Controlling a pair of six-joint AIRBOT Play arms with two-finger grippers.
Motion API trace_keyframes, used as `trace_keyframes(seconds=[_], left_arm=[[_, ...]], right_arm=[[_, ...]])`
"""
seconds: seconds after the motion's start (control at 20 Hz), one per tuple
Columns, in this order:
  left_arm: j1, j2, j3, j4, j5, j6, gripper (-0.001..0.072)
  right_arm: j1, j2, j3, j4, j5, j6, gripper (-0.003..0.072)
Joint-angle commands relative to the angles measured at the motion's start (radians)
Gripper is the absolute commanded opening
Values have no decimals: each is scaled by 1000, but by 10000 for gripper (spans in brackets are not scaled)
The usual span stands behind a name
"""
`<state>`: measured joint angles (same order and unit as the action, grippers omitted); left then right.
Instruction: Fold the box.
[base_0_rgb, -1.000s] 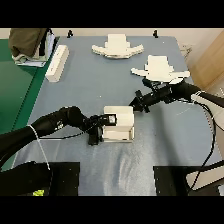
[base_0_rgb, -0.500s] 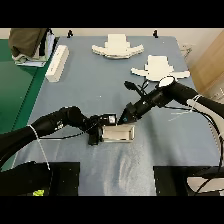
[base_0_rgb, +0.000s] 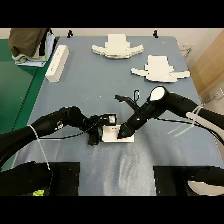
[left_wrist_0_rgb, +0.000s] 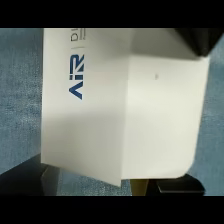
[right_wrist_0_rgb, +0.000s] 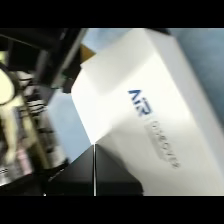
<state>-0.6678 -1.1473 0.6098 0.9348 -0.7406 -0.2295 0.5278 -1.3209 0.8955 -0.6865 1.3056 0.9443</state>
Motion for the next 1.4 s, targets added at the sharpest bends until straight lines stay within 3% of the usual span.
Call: trace_keyframes(seconds=[0.0, 0.3, 0.5, 0.8, 0.9, 1.0, 1.05, 1.1, 1.25, 1.35], left_arm=[[0, 0, 0, 0, 0, 0, 464], [0, 0, 0, 0, 0, 0, 464], [0, 0, 0, 0, 0, 0, 464], [0, 0, 0, 0, 0, 0, 464], [0, 0, 0, 0, 0, 0, 463], [0, 0, 0, 0, 0, 0, 463], [0, 0, 0, 0, 0, 0, 463], [0, 0, 0, 0, 0, 0, 464], [0, 0, 0, 0, 0, 0, 464], [0, 0, 0, 0, 0, 0, 464]], right_arm=[[40, 146, -59, -153, -249, -83, 1], [63, 338, -233, -156, -510, -248, 1], [180, 350, -295, -169, -604, -330, 2], [330, 350, -314, -378, -679, -336, 2], [339, 358, -313, -395, -677, -347, 170], [341, 390, -313, -389, -677, -380, 183], [341, 409, -313, -390, -677, -394, 300], [341, 429, -313, -392, -676, -414, 371], [340, 440, -313, -427, -686, -448, 437], [340, 414, -314, -446, -702, -448, 437]])
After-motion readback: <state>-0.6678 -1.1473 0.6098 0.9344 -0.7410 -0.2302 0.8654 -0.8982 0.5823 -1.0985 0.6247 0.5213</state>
